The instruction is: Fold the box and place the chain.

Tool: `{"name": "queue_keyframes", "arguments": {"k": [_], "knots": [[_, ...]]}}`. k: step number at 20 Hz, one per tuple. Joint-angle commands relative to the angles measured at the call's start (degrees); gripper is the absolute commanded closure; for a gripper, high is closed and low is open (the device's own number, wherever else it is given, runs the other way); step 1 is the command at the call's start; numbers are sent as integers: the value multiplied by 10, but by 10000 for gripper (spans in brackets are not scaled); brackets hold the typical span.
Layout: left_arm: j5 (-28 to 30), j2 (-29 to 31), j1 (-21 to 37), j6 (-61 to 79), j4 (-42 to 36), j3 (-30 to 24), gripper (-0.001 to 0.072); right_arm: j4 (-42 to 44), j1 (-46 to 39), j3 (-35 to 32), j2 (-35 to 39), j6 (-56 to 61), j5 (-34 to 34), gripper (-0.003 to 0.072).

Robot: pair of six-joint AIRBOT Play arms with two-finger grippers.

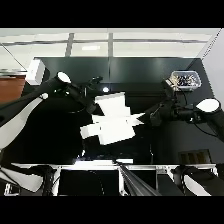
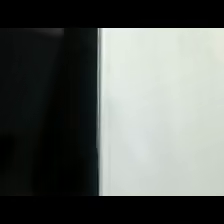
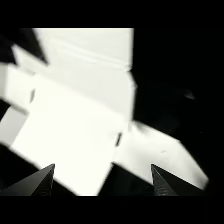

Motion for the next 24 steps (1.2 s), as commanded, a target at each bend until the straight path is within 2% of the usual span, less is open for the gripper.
{"name": "queue_keyframes", "arguments": {"k": [1, 2, 4, 7, 10, 15, 20, 24], "knots": [[153, 80, -40, 149, -46, -67, 687, -128, 37, 33, 0, -19, 59, -31], [175, 97, -50, 233, -51, -89, 687, -165, 59, 29, 0, -19, 30, -31], [172, 104, -68, 346, -15, -109, 686, -172, 99, 8, 0, -56, -49, -31], [213, 101, -86, 344, 22, -119, 685, -190, 137, -29, 0, -160, -146, -30], [246, 92, -85, 344, 21, -123, 684, -211, 142, -53, -2, -225, -143, -26], [240, 74, -86, 304, 21, -123, 684, -196, 147, -84, -5, -249, -121, -25], [229, 74, -85, 305, 19, -122, 684, -142, 220, -113, -10, -287, -201, -26], [229, 74, -85, 305, 19, -122, 684, -53, 245, -115, -14, -300, -292, -26]]}}
